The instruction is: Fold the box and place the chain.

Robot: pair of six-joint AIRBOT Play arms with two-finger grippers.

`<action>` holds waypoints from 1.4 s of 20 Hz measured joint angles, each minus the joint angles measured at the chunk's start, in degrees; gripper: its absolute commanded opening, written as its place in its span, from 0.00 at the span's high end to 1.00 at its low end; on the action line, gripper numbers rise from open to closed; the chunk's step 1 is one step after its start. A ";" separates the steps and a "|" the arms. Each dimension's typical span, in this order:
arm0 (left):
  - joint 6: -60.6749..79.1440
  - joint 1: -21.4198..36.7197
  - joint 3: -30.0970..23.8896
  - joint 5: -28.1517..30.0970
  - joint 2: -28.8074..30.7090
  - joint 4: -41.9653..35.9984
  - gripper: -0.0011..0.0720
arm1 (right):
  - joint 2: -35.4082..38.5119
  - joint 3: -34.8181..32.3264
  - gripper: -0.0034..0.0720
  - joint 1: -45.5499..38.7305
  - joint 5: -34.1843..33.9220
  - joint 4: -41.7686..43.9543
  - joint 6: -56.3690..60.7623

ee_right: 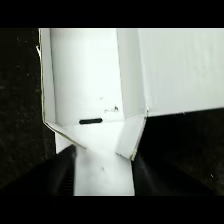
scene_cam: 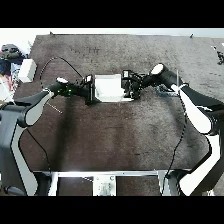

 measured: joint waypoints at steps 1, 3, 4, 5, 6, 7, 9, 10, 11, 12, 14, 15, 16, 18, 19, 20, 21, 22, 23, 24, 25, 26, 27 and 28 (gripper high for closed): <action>0.00 0.00 0.00 0.00 0.00 0.00 0.76 | -0.04 -0.02 0.50 0.11 0.57 0.46 -0.02; 0.00 0.00 0.00 0.00 0.00 0.00 0.76 | -0.15 -0.07 0.67 0.17 0.98 1.11 -0.15; 0.02 0.00 0.00 0.00 0.00 0.02 0.76 | -0.20 -0.07 0.67 0.17 1.11 1.79 -0.13; 0.02 0.00 0.00 0.00 0.00 0.00 0.76 | -0.22 -0.07 0.67 0.26 1.22 2.40 -0.15; 0.02 0.00 0.00 0.00 0.00 0.00 0.76 | -0.22 -0.07 0.67 0.44 1.40 3.02 -0.15; 0.02 0.02 0.00 0.00 0.00 0.02 0.76 | -0.24 -0.07 0.67 0.63 1.42 3.50 -0.15; 0.00 0.02 0.00 0.00 0.00 0.02 0.76 | -0.44 -0.07 0.67 1.16 0.96 4.02 -0.15; 0.02 0.02 0.00 0.00 0.00 0.02 0.76 | -0.55 -0.07 0.66 1.44 0.48 4.33 -0.15; 0.00 0.02 0.00 0.00 0.00 0.04 0.76 | -0.70 -0.04 0.66 1.73 -0.07 4.46 -0.17; 0.02 0.02 0.00 0.02 0.00 0.04 0.76 | -0.83 -0.07 0.66 2.03 -0.57 4.61 -0.28; 0.02 0.02 0.00 0.00 0.00 0.04 0.76 | -1.05 -0.07 0.66 2.67 -1.07 4.85 -0.85; 0.02 0.02 0.00 0.00 0.00 0.04 0.76 | -1.18 -0.07 0.66 2.95 -1.36 4.96 -1.11; 0.02 0.02 0.00 0.00 0.00 0.04 0.76 | -1.27 -0.07 0.66 3.08 -1.44 5.01 -1.22; 0.02 0.02 0.00 0.00 0.00 0.02 0.76 | -1.40 -0.07 0.65 3.28 -1.86 5.01 -1.40; 0.02 0.02 0.00 0.00 0.00 0.02 0.76 | -1.44 -0.07 0.65 3.30 -1.90 4.94 -1.46; 0.02 0.02 0.00 0.02 0.00 0.02 0.76 | -1.49 -0.07 0.65 3.30 -1.95 4.92 -1.49; 0.02 0.02 0.00 0.02 0.00 0.02 0.76 | -1.49 -0.07 0.52 3.30 -2.03 4.83 -1.51; 0.02 0.02 0.00 0.02 0.00 0.02 0.76 | -1.51 -0.04 0.34 3.30 -2.05 4.81 -1.53; 0.02 0.02 0.00 0.02 0.00 0.02 0.76 | -1.51 -0.07 0.32 3.30 -2.14 4.79 -1.57; 0.02 0.02 0.00 0.02 0.00 0.00 0.76 | -1.51 -0.07 0.25 3.30 -2.14 4.74 -1.60; 0.02 0.02 0.00 0.02 0.00 0.00 0.76 | -1.53 -0.07 0.00 3.30 -2.14 4.74 -1.60; 0.13 0.02 0.00 0.02 0.00 0.00 0.76 | -1.51 -0.07 0.01 3.30 -2.14 4.66 -1.70; 0.07 0.02 0.00 0.02 0.00 0.00 0.76 | -1.51 -0.04 0.01 3.30 -2.19 4.63 -1.73; 0.07 0.02 0.00 0.04 0.00 0.00 0.76 | -1.51 -0.04 0.01 3.30 -2.16 4.63 -1.73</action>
